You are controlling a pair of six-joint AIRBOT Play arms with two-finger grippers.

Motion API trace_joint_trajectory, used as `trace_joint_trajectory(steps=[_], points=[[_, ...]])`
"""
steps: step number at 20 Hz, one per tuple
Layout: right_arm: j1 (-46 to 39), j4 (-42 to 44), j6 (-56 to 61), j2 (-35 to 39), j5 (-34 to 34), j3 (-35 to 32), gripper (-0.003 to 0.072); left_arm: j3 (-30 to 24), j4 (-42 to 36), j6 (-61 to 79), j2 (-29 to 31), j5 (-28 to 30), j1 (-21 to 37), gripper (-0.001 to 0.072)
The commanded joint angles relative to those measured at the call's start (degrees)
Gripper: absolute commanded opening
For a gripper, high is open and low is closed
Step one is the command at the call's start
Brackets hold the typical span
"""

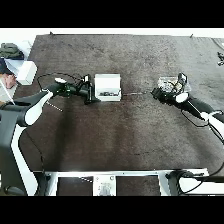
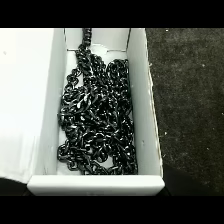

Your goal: Fold the box and place the chain.

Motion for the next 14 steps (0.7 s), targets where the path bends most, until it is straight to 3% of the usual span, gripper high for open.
trace_joint_trajectory(steps=[1,4,5,9,10,11,14], points=[[-0.7,2.4,0.2,-4.4,-1.5,3.5,0.0345,0.0,0.0,0.0,0.0,0.0,0.0,0.0234],[-0.7,4.8,0.2,-7.3,-2.4,5.9,0.0336,0.0,0.0,0.0,0.0,0.0,0.0,0.0235],[-0.7,5.6,0.1,-8.5,-2.4,6.7,0.0270,0.0,0.0,0.0,0.0,0.0,0.0,0.0234],[0.1,5.9,-1.0,-9.9,-2.4,9.0,0.0239,0.0,0.0,0.0,0.0,0.0,0.0,0.0234],[0.5,5.9,-1.7,-9.9,-2.4,9.3,0.0088,0.0,0.0,0.0,0.0,0.0,0.0,0.0234],[0.6,6.2,-1.8,-9.9,-2.5,9.5,0.0032,0.0,0.0,0.0,0.0,0.0,0.0,0.0234],[1.3,7.1,-1.9,-7.7,0.0,9.6,-0.0019,0.0,0.0,0.0,0.0,0.0,0.0,0.0235]])
